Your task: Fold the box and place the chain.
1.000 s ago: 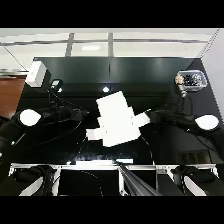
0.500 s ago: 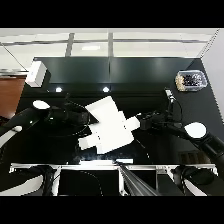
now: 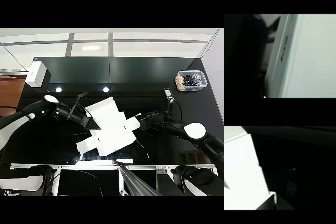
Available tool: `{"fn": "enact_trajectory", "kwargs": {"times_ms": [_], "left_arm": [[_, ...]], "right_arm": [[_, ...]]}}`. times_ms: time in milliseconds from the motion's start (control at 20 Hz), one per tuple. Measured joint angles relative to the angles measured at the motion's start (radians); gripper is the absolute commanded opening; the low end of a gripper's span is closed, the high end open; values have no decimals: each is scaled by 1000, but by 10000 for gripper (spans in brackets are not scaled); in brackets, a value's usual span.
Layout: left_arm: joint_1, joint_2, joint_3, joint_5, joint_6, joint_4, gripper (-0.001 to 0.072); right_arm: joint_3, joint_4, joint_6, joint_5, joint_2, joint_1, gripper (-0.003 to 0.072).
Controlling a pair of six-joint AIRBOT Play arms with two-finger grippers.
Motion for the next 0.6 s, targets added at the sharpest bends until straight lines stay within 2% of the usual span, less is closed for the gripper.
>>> {"fn": "enact_trajectory", "kwargs": {"times_ms": [50,100,150,200,300,400,500,600], "left_arm": [[-5,-10,12,-11,19,7,26],[-10,-15,21,-21,41,14,25],[-12,-19,31,-26,59,17,25],[-14,-22,40,-30,72,23,24],[-17,-15,55,-37,92,34,21],[-23,16,63,-37,102,51,21],[-45,86,57,-18,114,66,22],[-88,191,19,50,169,73,26]], "right_arm": [[0,0,0,0,0,0,12],[0,-2,0,0,0,0,69],[0,-9,0,0,0,-3,405],[3,-24,0,7,0,-13,662],[22,-76,0,61,0,-60,662],[68,-156,0,183,0,-133,662],[129,-256,-6,345,0,-211,656],[175,-339,-46,495,0,-266,656]]}}
